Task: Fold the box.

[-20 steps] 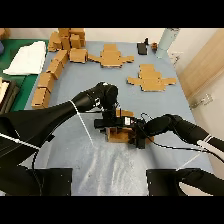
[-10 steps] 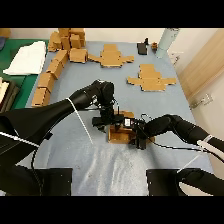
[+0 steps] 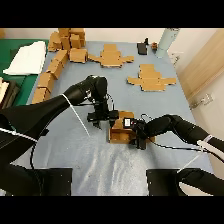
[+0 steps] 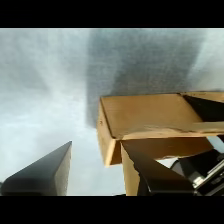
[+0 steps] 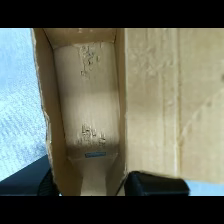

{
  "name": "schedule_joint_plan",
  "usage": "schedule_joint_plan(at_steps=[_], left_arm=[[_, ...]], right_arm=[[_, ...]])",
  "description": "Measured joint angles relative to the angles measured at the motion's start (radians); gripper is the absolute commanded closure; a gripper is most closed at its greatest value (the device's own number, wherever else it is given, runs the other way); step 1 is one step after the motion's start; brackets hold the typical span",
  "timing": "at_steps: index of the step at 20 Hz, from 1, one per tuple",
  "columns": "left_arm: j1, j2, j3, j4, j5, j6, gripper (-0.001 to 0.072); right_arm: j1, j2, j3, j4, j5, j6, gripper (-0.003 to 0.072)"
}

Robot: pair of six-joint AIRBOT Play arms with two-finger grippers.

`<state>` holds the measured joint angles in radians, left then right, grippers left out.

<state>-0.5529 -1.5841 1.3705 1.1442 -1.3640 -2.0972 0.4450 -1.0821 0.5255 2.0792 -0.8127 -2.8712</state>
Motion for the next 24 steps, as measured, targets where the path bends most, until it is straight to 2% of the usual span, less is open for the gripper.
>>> schedule_joint_plan(at_steps=[5, 6, 7, 12, 15, 19, 24], left_arm=[[0.137, 0.0, 0.031, -0.029, -0.063, 0.285, 0.0247], [0.167, 0.0, 0.048, -0.034, -0.08, 0.357, 0.0433], [0.199, 0.0, 0.069, -0.039, -0.097, 0.438, 0.0689], [0.278, 0.001, 0.112, -0.051, -0.13, 0.8, 0.0698], [0.27, 0.021, 0.06, -0.091, -0.109, 0.962, 0.0699], [0.232, 0.128, -0.102, -0.13, 0.002, 1.129, 0.0699], [0.174, 0.338, -0.365, -0.156, 0.198, 1.305, 0.0697]], right_arm=[[0.0, 0.0, 0.0, 0.0, 0.0, 0.0, 0.0264], [0.0, 0.0, 0.0, 0.0, 0.0, 0.0, 0.0264], [0.0, 0.0, 0.0, 0.0, 0.0, 0.0, 0.0264], [0.0, 0.0, 0.0, 0.0, 0.0, 0.0, 0.0264], [0.0, 0.0, 0.0, 0.0, 0.0, 0.0, 0.0264], [0.0, 0.0, 0.0, 0.0, 0.0, 0.0, 0.0263], [0.0, 0.0, 0.0, 0.0, 0.0, 0.0, 0.0263]])
